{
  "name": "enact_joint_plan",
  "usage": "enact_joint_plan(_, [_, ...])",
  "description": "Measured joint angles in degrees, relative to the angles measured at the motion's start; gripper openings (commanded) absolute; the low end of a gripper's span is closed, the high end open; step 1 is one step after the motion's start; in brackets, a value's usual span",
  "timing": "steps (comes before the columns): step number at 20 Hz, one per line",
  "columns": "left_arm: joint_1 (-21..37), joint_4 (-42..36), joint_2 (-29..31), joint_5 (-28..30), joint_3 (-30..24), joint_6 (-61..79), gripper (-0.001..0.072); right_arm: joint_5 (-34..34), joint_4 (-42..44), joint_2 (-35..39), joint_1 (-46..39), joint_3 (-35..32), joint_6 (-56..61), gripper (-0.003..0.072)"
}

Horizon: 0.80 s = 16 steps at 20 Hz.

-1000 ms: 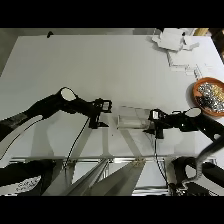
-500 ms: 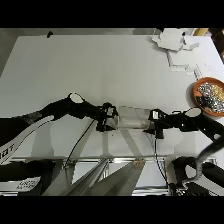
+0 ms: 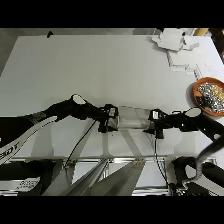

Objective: Fold the box and place the chain.

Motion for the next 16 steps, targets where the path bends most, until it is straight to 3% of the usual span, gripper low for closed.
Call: enact_joint_plan(16, [-1.77,-0.98,0.00,3.96,0.00,-2.08,0.0698,0.00,0.00,0.00,0.00,0.00,0.04,0.0397])
